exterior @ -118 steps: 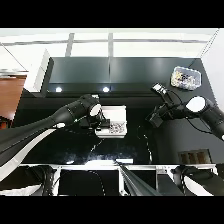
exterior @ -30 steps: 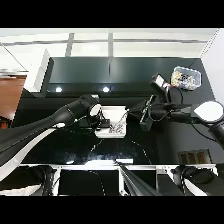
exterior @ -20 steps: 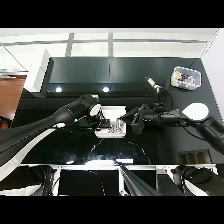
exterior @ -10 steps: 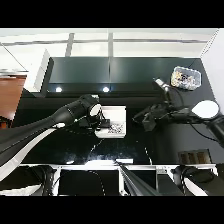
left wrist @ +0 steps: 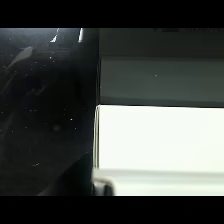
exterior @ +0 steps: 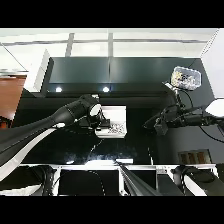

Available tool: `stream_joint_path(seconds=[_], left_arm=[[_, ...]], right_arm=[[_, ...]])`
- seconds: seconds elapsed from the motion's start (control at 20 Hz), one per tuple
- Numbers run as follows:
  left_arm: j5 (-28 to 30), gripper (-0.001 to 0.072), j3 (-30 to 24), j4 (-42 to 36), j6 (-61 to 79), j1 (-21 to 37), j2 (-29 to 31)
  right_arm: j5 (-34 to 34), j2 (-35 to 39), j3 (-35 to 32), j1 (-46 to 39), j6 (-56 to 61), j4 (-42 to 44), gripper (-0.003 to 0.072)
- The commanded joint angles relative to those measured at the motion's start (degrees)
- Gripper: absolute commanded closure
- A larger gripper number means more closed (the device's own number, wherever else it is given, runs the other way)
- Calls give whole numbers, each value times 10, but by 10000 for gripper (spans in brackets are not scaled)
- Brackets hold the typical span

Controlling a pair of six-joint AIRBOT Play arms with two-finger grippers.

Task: Fold the box and place the chain.

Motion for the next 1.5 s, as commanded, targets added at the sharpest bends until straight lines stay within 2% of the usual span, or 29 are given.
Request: stream_joint_path(seconds=[0.0, 0.05, 0.15, 0.25, 0.35, 0.65, 0.75, 0.85, 0.95, 1.05, 1.15, 1.2, 1.3, 1.35, 1.4, 1.45], left_arm=[[3, 674, 1, -9, 0, 0, 5], [3, 640, 1, -9, 0, 0, 9], [3, 326, 1, -7, -2, 0, 17], [3, 287, 1, -8, -2, 0, 29], [3, 77, 1, -2, 9, 1, 52], [-59, 74, -2, 63, 160, 17, 182], [-66, 74, -12, 67, 203, 64, 224], [-67, 74, -34, 38, 269, 150, 253], [-34, 74, -67, -60, 363, 259, 274], [3, 74, -122, -282, 558, 385, 283], [-14, 74, -199, -532, 803, 487, 283], [-29, 74, -233, -600, 898, 515, 283], [-31, 73, -284, -622, 1036, 528, 283], [-31, 48, -304, -621, 1094, 519, 282], [-30, -9, -319, -621, 1151, 507, 282], [-31, -9, -329, -619, 1208, 489, 282]], right_arm=[[12, 1, 0, -4, 0, -2, 392], [11, 1, 0, -4, 0, -2, 392], [0, 1, 0, -4, 0, -7, 391], [-11, 1, 0, -4, 0, -8, 392], [-18, 1, 0, -4, 0, -9, 392], [-38, 1, 0, -4, 0, -9, 392], [-39, 1, 0, -4, 0, -9, 392], [-39, 1, 0, -4, 0, -9, 392], [-39, 1, 0, -4, 0, -9, 392], [-42, 1, 0, -4, 0, -9, 391], [-48, 1, 0, -4, 0, -11, 392], [-51, 1, 0, -4, 0, -11, 392], [-62, 1, 0, -4, 0, -11, 392], [-67, 1, 0, -4, 0, -11, 392], [-75, 1, 0, -4, 0, -11, 391], [-80, 1, 0, -4, 0, -11, 392]])
